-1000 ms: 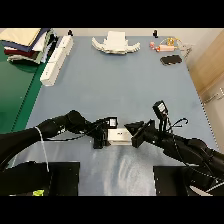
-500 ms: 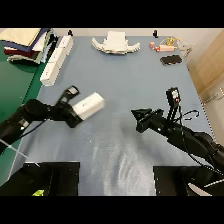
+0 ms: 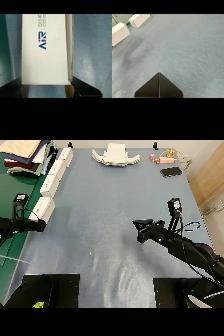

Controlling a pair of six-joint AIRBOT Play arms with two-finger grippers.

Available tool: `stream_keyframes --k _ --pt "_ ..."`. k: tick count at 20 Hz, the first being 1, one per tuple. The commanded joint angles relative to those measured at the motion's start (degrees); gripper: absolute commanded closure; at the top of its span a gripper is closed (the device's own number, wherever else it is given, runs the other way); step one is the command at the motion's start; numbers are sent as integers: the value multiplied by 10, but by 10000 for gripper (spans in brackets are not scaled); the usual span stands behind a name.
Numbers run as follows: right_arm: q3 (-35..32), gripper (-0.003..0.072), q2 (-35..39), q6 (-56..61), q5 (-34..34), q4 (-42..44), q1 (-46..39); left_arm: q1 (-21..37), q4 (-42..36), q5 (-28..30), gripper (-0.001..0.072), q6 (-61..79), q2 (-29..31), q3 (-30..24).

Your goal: Fold the box.

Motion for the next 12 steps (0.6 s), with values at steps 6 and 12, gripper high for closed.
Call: stream_keyframes --k 6,12 --pt "1 683 -55 19 2 1 -1 23 -94 69 296 74 -163 85" --pt "1 683 -75 40 2 1 -1 3 -130 71 296 98 -243 153"
